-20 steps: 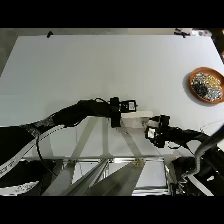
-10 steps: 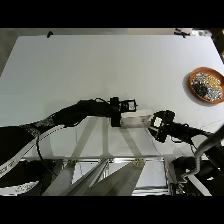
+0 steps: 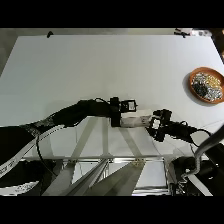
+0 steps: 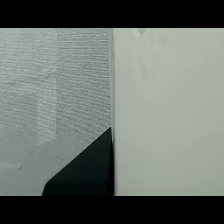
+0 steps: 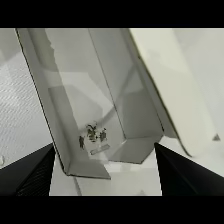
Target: Fold the box and place the chain.
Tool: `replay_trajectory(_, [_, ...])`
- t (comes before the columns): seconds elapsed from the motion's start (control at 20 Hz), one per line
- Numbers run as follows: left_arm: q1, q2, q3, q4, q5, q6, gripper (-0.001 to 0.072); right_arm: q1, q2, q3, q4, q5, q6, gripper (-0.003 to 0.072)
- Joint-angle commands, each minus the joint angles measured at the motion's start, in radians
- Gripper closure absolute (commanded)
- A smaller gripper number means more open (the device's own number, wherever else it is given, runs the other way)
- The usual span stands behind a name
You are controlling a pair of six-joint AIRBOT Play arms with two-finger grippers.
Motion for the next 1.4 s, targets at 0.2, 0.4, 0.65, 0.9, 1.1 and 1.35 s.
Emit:
replay_trajectory(0.2, [-0.001,0.0,0.0,0.0,0.0,0.0,0.0699,-0.144,-0.092,0.021,0.199,0.076,-0.296,-0.0005])
replay_trajectory(0.4, [-0.001,0.0,0.0,0.0,0.0,0.0,0.0699,-0.219,-0.093,0.052,0.196,0.15,-0.353,-0.0005])
replay_trajectory(0.65, [-0.001,0.0,0.0,0.0,0.0,0.0,0.0699,-0.218,-0.145,0.053,0.257,0.161,-0.424,-0.0005])
replay_trajectory(0.9, [-0.001,0.0,0.0,0.0,0.0,0.0,0.0699,-0.219,-0.193,0.073,0.31,0.165,-0.423,-0.0005])
replay_trajectory(1.1, [-0.001,0.0,0.0,0.0,0.0,0.0,0.0699,-0.219,-0.256,0.098,0.308,0.192,-0.424,-0.0005])
replay_trajectory(1.35, [-0.001,0.0,0.0,0.0,0.0,0.0,0.0699,-0.219,-0.29,0.109,0.288,0.213,-0.423,-0.0003])
